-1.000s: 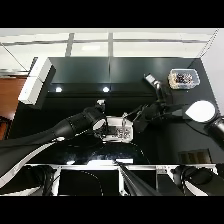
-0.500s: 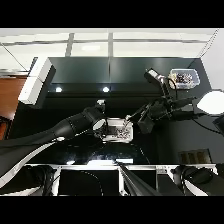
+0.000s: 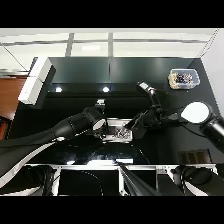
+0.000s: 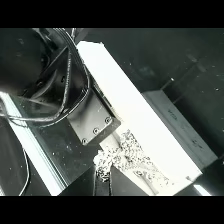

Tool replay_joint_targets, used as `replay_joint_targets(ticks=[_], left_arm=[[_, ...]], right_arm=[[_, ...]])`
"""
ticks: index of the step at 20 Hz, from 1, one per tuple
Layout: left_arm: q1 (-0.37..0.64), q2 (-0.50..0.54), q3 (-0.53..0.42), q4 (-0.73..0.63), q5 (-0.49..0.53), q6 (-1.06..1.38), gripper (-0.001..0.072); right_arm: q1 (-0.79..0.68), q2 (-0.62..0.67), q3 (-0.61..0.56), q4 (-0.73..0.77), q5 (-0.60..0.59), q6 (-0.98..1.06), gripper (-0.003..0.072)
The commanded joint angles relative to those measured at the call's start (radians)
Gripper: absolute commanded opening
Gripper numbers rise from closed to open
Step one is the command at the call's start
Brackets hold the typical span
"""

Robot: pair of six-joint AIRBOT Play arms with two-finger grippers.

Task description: Fold the box and place the chain.

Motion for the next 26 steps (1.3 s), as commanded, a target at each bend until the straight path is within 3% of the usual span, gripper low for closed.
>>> replay_joint_targets(ticks=[1, 2, 3, 7, 10, 11, 12, 13, 16, 19, 22, 24, 26], left_arm=[[0.0, -0.001, 0.0, 0.0, 0.0, 0.0, 0.003], [0.0, -0.001, 0.0, 0.0, 0.0, 0.0, 0.003], [0.0, -0.001, 0.0, 0.0, -0.002, 0.0, 0.003], [0.0, -0.001, 0.0, 0.0, -0.006, 0.0, 0.0031], [0.0, 0.0, 0.0, 0.0, -0.003, -0.006, 0.0034], [0.0, 0.0, 0.0, 0.0, -0.005, -0.017, 0.0109], [0.0, 0.005, 0.001, 0.0, -0.006, -0.017, 0.0264], [0.0, 0.014, 0.001, 0.001, -0.014, -0.017, 0.0352], [0.001, 0.084, 0.001, 0.043, -0.072, 0.036, 0.0356], [0.001, 0.209, 0.0, 0.118, -0.177, 0.247, 0.0356], [0.009, 0.358, -0.02, 0.288, -0.308, 0.394, 0.0356], [0.063, 0.467, -0.093, 0.386, -0.346, 0.48, 0.0356], [0.192, 0.562, -0.17, 0.331, -0.293, 0.539, 0.0355]], right_arm=[[0.033, -0.02, -0.023, 0.005, -0.058, 0.005, 0.0052], [0.02, -0.019, -0.023, 0.002, -0.044, 0.015, 0.0273], [-0.005, -0.019, -0.022, 0.002, -0.01, 0.021, 0.0434], [-0.179, 0.02, -0.002, -0.032, 0.192, 0.021, 0.0431], [-0.327, 0.092, 0.0, -0.031, 0.257, 0.02, 0.0431], [-0.362, 0.11, 0.0, -0.031, 0.265, 0.02, 0.0431], [-0.388, 0.121, 0.0, -0.031, 0.27, 0.02, 0.0431], [-0.41, 0.127, 0.0, -0.031, 0.269, 0.02, 0.0431], [-0.427, 0.127, 0.0, -0.031, 0.256, 0.02, 0.0431], [-0.426, 0.127, 0.0, -0.031, 0.234, 0.021, 0.0431], [-0.426, 0.127, 0.0, -0.031, 0.225, 0.021, 0.0431], [-0.426, 0.127, 0.0, -0.031, 0.225, 0.021, 0.0431], [-0.426, 0.127, -0.001, -0.031, 0.22, 0.021, 0.0431]])
